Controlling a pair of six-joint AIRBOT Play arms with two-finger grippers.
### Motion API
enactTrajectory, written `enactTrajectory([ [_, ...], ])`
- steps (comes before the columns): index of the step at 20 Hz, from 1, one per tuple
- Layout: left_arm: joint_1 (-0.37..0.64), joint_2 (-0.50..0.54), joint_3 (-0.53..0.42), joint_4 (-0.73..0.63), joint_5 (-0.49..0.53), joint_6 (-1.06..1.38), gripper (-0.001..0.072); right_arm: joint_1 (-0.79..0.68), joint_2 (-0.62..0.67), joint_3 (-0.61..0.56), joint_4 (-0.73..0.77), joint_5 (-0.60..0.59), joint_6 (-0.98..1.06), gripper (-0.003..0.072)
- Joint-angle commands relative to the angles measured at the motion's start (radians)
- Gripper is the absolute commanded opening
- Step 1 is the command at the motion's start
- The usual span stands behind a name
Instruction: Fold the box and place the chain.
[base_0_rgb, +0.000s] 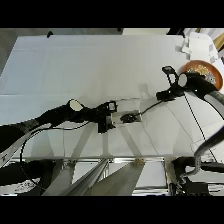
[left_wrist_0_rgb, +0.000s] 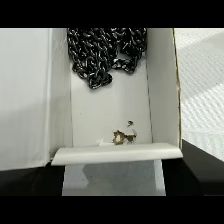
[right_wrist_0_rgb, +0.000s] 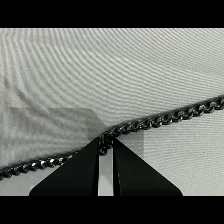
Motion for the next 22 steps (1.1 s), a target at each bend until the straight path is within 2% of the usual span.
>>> enactTrajectory([
  [1, 0.0, 0.001, 0.0, 0.0, 0.0, 0.0, 0.0251, 0.001, 0.042, 0.001, 0.003, 0.032, 0.0, 0.0009],
  [6, 0.0, 0.001, 0.0, 0.0, 0.0, 0.0, 0.0251, 0.001, 0.219, 0.001, 0.004, 0.076, -0.029, 0.0009],
  [10, 0.0, 0.001, 0.0, 0.0, -0.003, 0.0, 0.0251, 0.001, 0.39, 0.001, 0.062, 0.139, -0.071, 0.0009],
  [17, 0.0, 0.001, 0.0, 0.0, -0.006, 0.0, 0.0251, 0.001, 0.692, 0.001, 0.432, 0.237, -0.224, 0.0009],
  [22, 0.0, 0.001, 0.0, 0.0, -0.007, 0.0, 0.0251, 0.001, 0.807, 0.001, 0.682, 0.264, -0.279, 0.0009],
])
